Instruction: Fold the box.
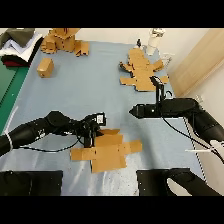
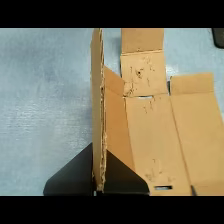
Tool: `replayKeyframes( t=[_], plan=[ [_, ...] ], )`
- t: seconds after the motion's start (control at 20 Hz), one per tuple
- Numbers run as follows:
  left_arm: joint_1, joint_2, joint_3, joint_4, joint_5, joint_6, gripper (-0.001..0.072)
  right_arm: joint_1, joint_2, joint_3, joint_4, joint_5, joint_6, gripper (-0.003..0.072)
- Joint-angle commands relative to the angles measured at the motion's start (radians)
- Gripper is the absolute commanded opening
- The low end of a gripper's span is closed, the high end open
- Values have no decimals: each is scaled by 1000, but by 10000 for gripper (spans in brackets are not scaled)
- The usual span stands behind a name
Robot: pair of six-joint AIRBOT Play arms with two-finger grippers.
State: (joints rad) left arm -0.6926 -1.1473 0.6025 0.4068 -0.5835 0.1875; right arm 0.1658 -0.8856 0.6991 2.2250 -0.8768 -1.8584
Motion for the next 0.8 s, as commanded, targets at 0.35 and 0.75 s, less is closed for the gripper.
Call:
replayKeyframes(
  t=[0.35, 0.75],
  plan=[
    [1, 58, 55, -128, 87, 185, 14, 1, 0, 0, 0, 6, 0, 2],
    [13, -50, 61, -254, 39, 319, 15, 5, 0, 0, 1, 24, 0, 2]
  ],
)
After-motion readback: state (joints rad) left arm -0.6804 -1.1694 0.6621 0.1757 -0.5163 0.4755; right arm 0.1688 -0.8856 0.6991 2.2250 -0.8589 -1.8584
